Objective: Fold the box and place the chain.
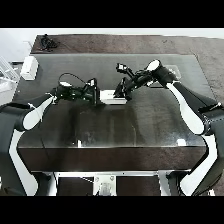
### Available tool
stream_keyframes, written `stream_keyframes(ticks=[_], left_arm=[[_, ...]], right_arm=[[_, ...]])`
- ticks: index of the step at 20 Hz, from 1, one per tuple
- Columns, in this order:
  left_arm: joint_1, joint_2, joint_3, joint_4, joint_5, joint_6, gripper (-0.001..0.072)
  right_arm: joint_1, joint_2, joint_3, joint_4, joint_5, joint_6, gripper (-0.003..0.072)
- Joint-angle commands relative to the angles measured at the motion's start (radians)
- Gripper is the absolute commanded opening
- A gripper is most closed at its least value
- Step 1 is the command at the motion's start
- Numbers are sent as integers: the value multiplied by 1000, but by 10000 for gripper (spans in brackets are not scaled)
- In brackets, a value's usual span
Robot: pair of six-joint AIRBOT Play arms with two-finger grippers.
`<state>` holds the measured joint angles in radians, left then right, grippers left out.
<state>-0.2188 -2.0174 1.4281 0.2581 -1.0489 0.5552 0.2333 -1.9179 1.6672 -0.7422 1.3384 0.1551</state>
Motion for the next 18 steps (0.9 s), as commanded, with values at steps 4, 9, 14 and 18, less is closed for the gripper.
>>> stream_keyframes(ticks=[4, 9, 14, 18], left_arm=[[1, 0, 0, -5, 12, -5, 281], [1, 0, 0, -5, 12, -5, 281], [1, 0, 0, -5, 12, -5, 281], [1, 0, 0, -5, 12, -5, 281]], right_arm=[[-19, 11, -16, 123, 15, -34, 212], [-61, 22, -16, 211, 15, -34, 7], [-62, 21, -82, 172, -41, -6, 6], [-59, 21, -171, 148, -117, -9, 6]])
